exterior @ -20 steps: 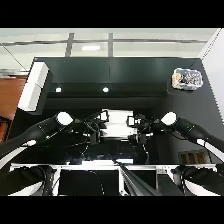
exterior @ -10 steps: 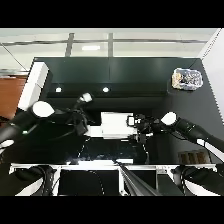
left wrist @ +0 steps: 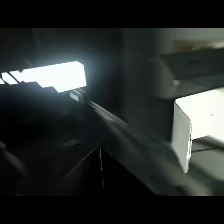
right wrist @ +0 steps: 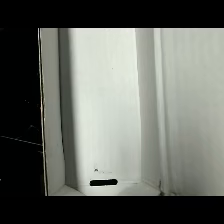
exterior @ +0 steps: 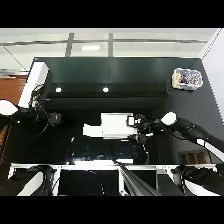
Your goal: Fold the box and place the chain.
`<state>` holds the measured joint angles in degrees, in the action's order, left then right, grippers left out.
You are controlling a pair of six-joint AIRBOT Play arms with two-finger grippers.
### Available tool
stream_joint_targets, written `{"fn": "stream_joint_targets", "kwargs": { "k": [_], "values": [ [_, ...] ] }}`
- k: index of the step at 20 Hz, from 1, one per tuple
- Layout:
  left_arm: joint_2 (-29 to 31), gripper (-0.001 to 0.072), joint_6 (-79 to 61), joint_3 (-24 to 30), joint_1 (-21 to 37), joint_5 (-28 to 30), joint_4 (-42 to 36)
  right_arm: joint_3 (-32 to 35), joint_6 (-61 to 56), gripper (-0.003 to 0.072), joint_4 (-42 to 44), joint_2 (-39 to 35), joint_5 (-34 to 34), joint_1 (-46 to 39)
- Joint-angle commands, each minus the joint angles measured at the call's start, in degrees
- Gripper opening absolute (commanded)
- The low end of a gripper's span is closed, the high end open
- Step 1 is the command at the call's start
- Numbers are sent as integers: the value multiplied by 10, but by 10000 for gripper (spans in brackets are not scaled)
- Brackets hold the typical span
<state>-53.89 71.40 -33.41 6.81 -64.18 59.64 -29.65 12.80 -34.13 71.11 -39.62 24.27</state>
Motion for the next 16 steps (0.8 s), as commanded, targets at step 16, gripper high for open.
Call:
{"fn": "stream_joint_targets", "kwargs": {
  "k": [16],
  "values": [
    [-170, 26, -24, 89, -169, 131, -250, 0, -4, 180, 0, 0, 4, 0]
  ]
}}
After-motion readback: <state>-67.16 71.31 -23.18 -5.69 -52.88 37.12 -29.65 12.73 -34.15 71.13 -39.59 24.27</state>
